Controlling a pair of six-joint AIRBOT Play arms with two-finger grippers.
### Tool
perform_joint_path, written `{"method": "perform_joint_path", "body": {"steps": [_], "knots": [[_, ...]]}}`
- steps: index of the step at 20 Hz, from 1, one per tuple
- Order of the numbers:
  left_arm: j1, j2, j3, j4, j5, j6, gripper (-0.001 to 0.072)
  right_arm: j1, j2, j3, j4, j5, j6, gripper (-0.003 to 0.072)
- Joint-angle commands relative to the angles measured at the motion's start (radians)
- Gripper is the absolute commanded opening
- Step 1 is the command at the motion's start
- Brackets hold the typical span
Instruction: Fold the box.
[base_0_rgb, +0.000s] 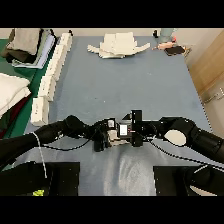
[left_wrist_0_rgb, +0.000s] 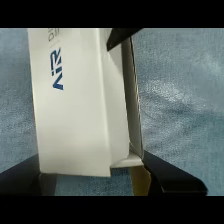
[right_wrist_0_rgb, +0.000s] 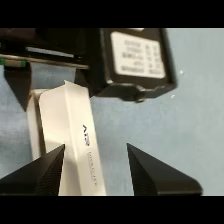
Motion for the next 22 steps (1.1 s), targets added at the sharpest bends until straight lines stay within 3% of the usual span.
{"method": "perform_joint_path", "body": {"steps": [1, 8, 10, 22], "knots": [[0.000, 0.000, 0.001, 0.000, 0.000, -0.001, 0.0615, 0.000, 0.004, 0.000, 0.004, -0.013, 0.000, 0.0587], [0.000, 0.000, 0.001, 0.000, 0.000, -0.001, 0.0615, 0.000, 0.004, -0.002, 0.004, -0.014, 0.000, 0.0581], [0.000, 0.000, 0.001, 0.000, 0.000, -0.001, 0.0615, 0.000, -0.001, -0.002, 0.004, -0.003, 0.000, 0.0517], [0.000, 0.000, 0.001, 0.000, 0.000, -0.001, 0.0615, 0.026, -0.015, -0.002, 0.032, 0.061, -0.001, 0.0517]]}}
